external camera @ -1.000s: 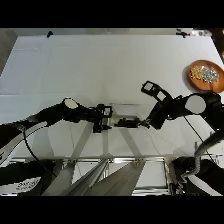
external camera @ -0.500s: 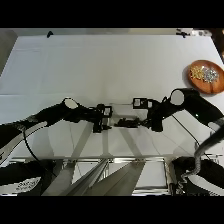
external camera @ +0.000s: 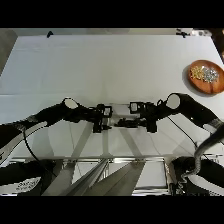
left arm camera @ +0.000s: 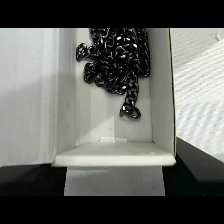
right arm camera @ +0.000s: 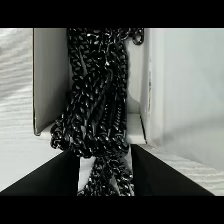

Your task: Fold the box and place the chain.

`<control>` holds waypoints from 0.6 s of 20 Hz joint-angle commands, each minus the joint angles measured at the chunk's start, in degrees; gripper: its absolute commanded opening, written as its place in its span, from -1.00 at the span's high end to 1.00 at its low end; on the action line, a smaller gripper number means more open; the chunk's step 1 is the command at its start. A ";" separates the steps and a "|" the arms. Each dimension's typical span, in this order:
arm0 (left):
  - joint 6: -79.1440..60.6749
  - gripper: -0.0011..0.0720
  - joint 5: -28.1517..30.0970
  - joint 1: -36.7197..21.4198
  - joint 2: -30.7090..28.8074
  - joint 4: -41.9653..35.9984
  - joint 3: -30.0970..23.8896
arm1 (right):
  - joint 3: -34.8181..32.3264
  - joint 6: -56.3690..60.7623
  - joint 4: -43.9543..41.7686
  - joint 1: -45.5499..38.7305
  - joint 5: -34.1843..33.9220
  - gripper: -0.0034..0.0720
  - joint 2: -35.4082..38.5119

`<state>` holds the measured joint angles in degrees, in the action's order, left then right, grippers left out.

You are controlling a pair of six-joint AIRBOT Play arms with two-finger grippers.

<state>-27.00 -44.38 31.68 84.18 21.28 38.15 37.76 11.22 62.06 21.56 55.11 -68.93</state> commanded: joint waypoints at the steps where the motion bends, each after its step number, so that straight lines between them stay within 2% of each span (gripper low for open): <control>1: -0.02 -0.06 0.00 -0.04 -0.04 0.00 0.02 | -1.09 -1.22 -0.66 0.26 -1.31 0.01 -0.04; 10: -0.02 -0.06 0.00 -0.04 -0.04 0.00 0.02 | -3.37 -1.22 -2.95 0.26 -6.80 0.02 -0.74; 11: -0.02 -0.06 0.02 -0.04 -0.04 0.00 0.02 | -3.72 -1.22 -2.93 0.26 -6.78 0.09 -0.74; 12: -0.02 -0.06 0.00 -0.04 -0.04 0.00 0.02 | -3.82 -1.20 -2.89 0.26 -6.71 0.29 -0.74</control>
